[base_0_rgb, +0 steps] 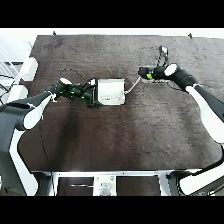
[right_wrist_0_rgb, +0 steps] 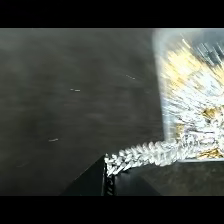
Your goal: Fold the box and place the chain.
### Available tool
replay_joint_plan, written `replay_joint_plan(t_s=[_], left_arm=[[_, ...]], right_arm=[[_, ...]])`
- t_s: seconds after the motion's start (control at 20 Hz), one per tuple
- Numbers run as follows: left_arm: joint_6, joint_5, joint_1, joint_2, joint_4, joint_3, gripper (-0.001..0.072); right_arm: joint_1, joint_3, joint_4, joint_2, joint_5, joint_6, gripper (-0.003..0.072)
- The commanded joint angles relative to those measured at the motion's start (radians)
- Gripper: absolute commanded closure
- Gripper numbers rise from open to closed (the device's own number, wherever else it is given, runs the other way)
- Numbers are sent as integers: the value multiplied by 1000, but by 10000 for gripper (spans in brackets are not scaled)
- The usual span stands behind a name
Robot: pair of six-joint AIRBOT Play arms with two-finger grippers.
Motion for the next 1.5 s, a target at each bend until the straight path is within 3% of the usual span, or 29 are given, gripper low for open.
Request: replay_joint_plan(t_s=[0.0, 0.4, 1.0, 1.45], left_arm=[[0, -1, 0, 0, 0, 0, 352], [0, -2, 0, 0, 0, 0, 352], [0, -2, 0, 0, 0, 0, 351], [0, -2, 0, 0, 0, 0, 351]], right_arm=[[11, 1, -3, 138, 143, -53, 681], [83, 1, -69, 356, 219, -53, 681], [276, -29, -71, 379, 291, -48, 681], [396, -174, -67, 311, 71, -21, 682]])
